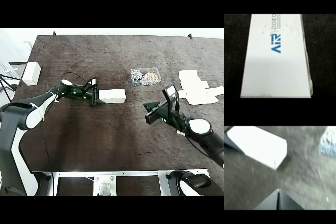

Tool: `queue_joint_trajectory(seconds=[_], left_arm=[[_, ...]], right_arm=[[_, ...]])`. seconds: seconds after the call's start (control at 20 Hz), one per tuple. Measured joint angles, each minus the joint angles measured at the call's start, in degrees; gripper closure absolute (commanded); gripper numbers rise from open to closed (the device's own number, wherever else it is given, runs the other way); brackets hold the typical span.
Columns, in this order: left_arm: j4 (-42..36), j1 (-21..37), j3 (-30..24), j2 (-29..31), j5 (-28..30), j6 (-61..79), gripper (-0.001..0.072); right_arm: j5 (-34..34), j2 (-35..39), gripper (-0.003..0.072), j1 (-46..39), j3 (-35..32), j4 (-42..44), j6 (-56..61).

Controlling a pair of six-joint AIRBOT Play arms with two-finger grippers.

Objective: Fold the box and place the chain.

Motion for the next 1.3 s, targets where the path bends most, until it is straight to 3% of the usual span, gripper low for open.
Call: queue_joint_trajectory(seconds=[0.05,0.1,0.3,0.45,0.55,0.7,0.8,1.0,1.3], left_arm=[[0.0,0.0,0.0,0.0,0.0,0.0,0.0626],[-0.1,0.0,0.0,0.1,0.0,0.0,0.069],[-0.9,1.4,0.1,2.7,0.3,-3.5,0.0694],[-1.5,4.7,-0.3,8.7,1.1,-10.2,0.0697],[-2.4,8.1,-1.9,14.6,5.9,-15.3,0.0696],[-2.7,14.6,-6.6,22.7,17.9,-22.9,0.0693],[-2.7,19.4,-9.0,25.0,24.0,-28.2,0.0693],[-2.8,25.4,-11.4,23.5,31.7,-37.8,0.0692],[-2.9,27.6,-12.2,17.9,40.3,-41.8,0.0693]], right_arm=[[-1.0,0.9,0.068,0.0,-1.4,0.3,0.0],[-1.7,1.6,0.0679,0.0,-2.7,0.4,0.0],[-3.3,3.0,0.0679,0.0,-4.9,0.8,0.1],[-3.7,3.3,0.0679,-0.1,-5.4,0.9,0.1],[-3.9,3.3,0.0679,-0.1,-5.6,0.9,0.1],[-4.0,3.4,0.0679,-0.1,-5.7,0.9,0.4],[-4.0,3.4,0.0679,-0.1,-5.7,0.9,0.5],[-4.0,3.4,0.0679,-0.1,-5.7,1.6,0.6],[-4.0,3.4,0.0679,-0.1,-5.7,3.4,0.7]])
